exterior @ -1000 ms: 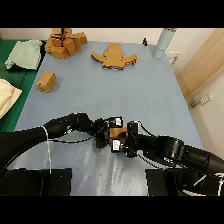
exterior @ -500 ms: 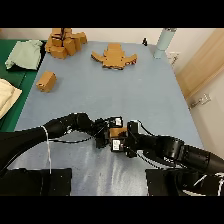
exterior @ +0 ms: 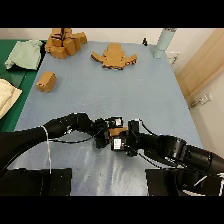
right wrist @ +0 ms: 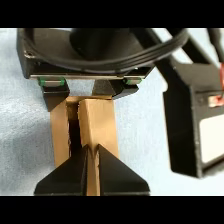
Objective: Fold the box.
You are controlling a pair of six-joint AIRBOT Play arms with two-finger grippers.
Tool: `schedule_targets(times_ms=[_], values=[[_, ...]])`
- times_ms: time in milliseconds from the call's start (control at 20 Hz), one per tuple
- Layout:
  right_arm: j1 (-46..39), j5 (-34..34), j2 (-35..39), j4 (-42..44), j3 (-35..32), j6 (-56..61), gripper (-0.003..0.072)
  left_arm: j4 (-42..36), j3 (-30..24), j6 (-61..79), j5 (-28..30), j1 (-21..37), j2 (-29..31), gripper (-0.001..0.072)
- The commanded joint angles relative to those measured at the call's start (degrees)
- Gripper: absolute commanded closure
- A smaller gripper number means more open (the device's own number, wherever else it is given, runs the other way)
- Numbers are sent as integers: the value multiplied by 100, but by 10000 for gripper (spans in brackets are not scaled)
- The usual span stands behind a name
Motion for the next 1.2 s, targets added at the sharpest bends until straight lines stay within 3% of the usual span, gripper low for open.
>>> schedule_targets(times_ms=[0,1000,1100,1150], values=[[4,-46,17,52,0,2,598,-9,2,-17,2,0,-2,331],[4,-105,-328,603,-17,0,570,-9,2,-17,2,0,-2,331],[0,-103,-328,603,-11,0,368,-9,2,-17,2,0,-2,331],[0,-105,-328,601,-11,0,368,-9,2,-15,2,0,-2,331]])
